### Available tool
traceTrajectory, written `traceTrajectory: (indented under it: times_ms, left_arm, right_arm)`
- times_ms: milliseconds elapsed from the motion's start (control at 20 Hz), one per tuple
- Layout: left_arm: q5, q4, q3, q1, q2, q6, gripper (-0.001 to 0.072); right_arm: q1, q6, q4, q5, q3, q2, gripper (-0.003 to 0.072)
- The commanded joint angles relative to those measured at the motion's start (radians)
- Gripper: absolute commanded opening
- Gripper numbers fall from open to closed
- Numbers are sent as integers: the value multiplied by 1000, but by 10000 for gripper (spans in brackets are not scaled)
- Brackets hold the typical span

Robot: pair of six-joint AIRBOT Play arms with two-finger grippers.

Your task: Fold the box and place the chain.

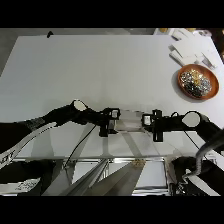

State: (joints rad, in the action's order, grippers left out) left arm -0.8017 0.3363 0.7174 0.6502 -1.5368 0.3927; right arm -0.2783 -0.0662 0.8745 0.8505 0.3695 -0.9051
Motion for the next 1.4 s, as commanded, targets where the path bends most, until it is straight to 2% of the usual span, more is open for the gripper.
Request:
traceTrajectory:
  times_ms: [0, 100, 150, 200, 250, 300, 400, 450, 500, 550, 600, 650, 800, 950, 1050, 1150, 1250, 1350]
  left_arm:
    - [0, 0, 0, 0, 1, 0, 271]
    - [0, 0, 0, 0, 1, 0, 271]
    - [0, 0, 0, 0, 1, 0, 271]
    - [0, 0, 0, 0, 1, 0, 271]
    - [0, 0, 0, 0, 1, 0, 271]
    - [0, 0, 0, 0, 1, 0, 271]
    - [0, 0, 0, 0, 1, 0, 271]
    - [0, 0, 0, 0, 1, 0, 271]
    - [0, 0, 0, 0, 1, 0, 271]
    - [0, 0, 0, 0, 1, 0, 271]
    - [0, 0, 0, 0, 1, 0, 271]
    - [0, 0, 0, 0, 1, 0, 271]
    - [0, 0, 0, 0, 1, 0, 271]
    - [0, 0, 0, 0, 1, 0, 271]
    - [0, 0, 0, 0, 1, 0, 271]
    - [0, 0, 0, 0, 1, 0, 271]
    - [0, 0, 0, 0, 1, 0, 271]
    - [0, 0, 0, 0, 1, 0, 271]
  right_arm:
    - [-1, -48, -107, -10, -14, -17, 110]
    - [-1, -48, -159, -32, -15, -35, 202]
    - [-1, -48, -173, -40, -15, -45, 204]
    - [-1, -48, -178, -43, -15, -54, 262]
    - [-1, -47, -177, -43, -15, -55, 364]
    - [-1, -46, -177, -42, -14, -54, 389]
    - [-1, -16, -159, -34, -15, -41, 389]
    - [-1, 24, -132, -29, -15, -25, 385]
    - [0, 99, -98, -28, -14, -1, 314]
    - [0, 224, -59, -28, -14, 38, 152]
    - [0, 349, -26, -27, -14, 85, 71]
    - [0, 470, 12, -29, -14, 146, 39]
    - [0, 729, 193, -30, -14, 325, 14]
    - [93, 1078, 347, -29, -14, 387, 14]
    - [220, 1328, 388, -27, -14, 364, 14]
    - [333, 1471, 381, 8, -14, 314, 14]
    - [396, 1482, 373, 73, -14, 240, 14]
    - [401, 1486, 301, 109, -14, 171, 13]
